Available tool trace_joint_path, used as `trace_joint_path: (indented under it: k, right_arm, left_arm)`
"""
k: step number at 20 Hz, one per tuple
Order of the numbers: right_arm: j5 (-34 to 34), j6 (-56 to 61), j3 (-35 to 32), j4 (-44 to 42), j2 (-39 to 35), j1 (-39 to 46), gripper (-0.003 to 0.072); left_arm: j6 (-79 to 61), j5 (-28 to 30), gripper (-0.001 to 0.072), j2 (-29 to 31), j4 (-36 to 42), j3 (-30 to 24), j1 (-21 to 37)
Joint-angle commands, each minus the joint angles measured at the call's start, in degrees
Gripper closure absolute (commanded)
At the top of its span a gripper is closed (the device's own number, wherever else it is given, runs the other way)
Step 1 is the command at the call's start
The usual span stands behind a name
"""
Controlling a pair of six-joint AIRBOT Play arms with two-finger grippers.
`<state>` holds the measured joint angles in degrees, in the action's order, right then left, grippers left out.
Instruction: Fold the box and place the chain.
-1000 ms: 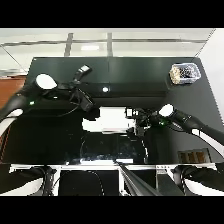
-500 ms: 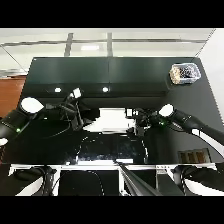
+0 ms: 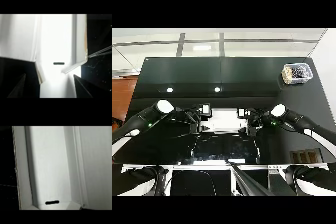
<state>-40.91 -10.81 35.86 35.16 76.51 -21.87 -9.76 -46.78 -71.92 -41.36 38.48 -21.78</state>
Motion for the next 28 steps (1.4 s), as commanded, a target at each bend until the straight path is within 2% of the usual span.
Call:
trace_joint_path:
  k: [1,2,3,5,6,9,13,16,22,23,24,26,27,28]
  right_arm:
    - [0.00,0.00,0.00,0.00,0.02,-0.07,0.0489]
    - [0.00,0.00,0.00,0.00,0.02,-0.07,0.0489]
    - [0.00,0.02,0.00,0.00,0.02,-0.07,0.0489]
    - [0.00,0.00,0.00,0.00,0.02,-0.07,0.0489]
    - [0.00,0.02,0.00,0.00,0.02,-0.07,0.0489]
    - [0.00,0.02,0.00,0.00,0.02,-0.07,0.0489]
    - [0.00,0.02,0.00,-0.02,0.02,-0.04,0.0489]
    - [0.00,0.02,0.00,0.00,0.02,-0.07,0.0489]
    - [0.00,0.02,0.00,0.00,0.02,-0.07,0.0489]
    - [0.00,0.02,0.00,0.00,0.02,-0.07,0.0489]
    - [0.00,0.02,0.00,0.00,0.02,-0.07,0.0489]
    - [0.00,0.02,0.00,0.00,0.02,-0.07,0.0489]
    - [0.00,0.02,0.00,0.00,0.02,-0.07,0.0489]
    - [0.00,0.00,0.00,0.00,0.02,-0.07,0.0489]
  left_arm:
    - [-0.90,-2.60,0.0103,-2.19,1.33,1.07,-0.48]
    - [-0.90,-3.93,0.0209,-2.21,1.31,1.05,-0.50]
    - [-0.90,-4.70,0.0277,-2.23,1.38,1.05,-0.50]
    - [-0.92,-4.37,0.0473,-2.23,1.53,1.05,-0.79]
    - [-0.96,-3.93,0.0534,-2.23,1.68,1.05,-0.81]
    - [-0.87,-3.34,0.0536,-2.23,2.16,1.05,-1.31]
    - [-0.96,-2.08,0.0537,-4.13,9.81,1.05,-3.02]
    - [-0.96,2.45,0.0537,-5.40,14.10,1.05,-4.94]
    - [-0.94,2.84,0.0538,-5.44,12.87,1.05,-5.62]
    - [-0.94,2.86,0.0515,-5.44,12.90,1.05,-5.62]
    - [-0.94,2.89,0.0423,-5.44,12.87,1.05,-5.62]
    - [-0.90,2.82,0.0640,-5.42,12.13,1.05,-5.62]
    - [-0.90,2.95,0.0556,-5.44,12.00,1.03,-5.81]
    - [-0.81,2.93,0.0289,-5.42,12.09,1.05,-5.81]
